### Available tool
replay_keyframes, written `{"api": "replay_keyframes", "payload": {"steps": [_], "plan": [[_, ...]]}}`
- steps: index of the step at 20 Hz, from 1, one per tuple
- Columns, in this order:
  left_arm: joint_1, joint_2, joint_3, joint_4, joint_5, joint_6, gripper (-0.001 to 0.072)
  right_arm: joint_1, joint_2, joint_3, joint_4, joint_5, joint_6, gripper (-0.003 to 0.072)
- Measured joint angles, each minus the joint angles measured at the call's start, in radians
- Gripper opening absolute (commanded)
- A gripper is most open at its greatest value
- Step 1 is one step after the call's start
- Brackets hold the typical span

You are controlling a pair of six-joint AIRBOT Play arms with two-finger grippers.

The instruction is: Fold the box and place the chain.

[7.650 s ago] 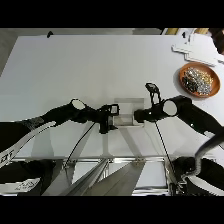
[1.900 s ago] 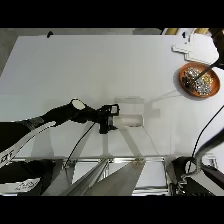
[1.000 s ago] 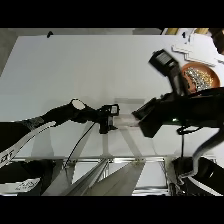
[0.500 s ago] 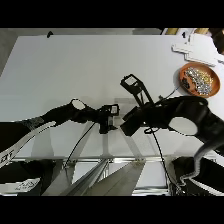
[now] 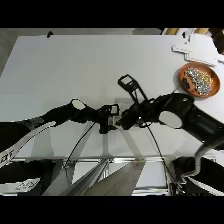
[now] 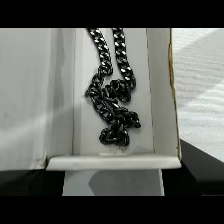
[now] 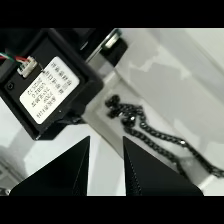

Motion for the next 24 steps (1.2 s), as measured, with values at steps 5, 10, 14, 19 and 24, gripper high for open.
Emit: {"api": "replay_keyframes", "payload": {"steps": [5, 10, 14, 19, 24], "plan": [[0.000, 0.000, 0.000, 0.000, 0.000, 0.000, 0.0206, -0.201, 0.100, 0.040, -0.097, 0.182, 0.000, 0.0219], [0.000, 0.000, 0.000, 0.000, 0.000, 0.000, 0.0206, -0.443, 0.108, -0.038, -0.164, 0.237, -0.009, 0.0226], [0.000, 0.000, 0.000, 0.000, 0.000, 0.000, 0.0206, -0.514, 0.037, -0.106, -0.170, 0.145, -0.026, 0.0247], [0.000, 0.000, 0.000, 0.000, 0.000, 0.000, 0.0206, -0.534, -0.116, -0.129, -0.139, 0.035, -0.051, 0.0262], [0.000, 0.000, 0.000, 0.000, 0.000, 0.000, 0.0206, -0.539, -0.224, -0.133, -0.100, -0.060, -0.084, 0.0262]]}}
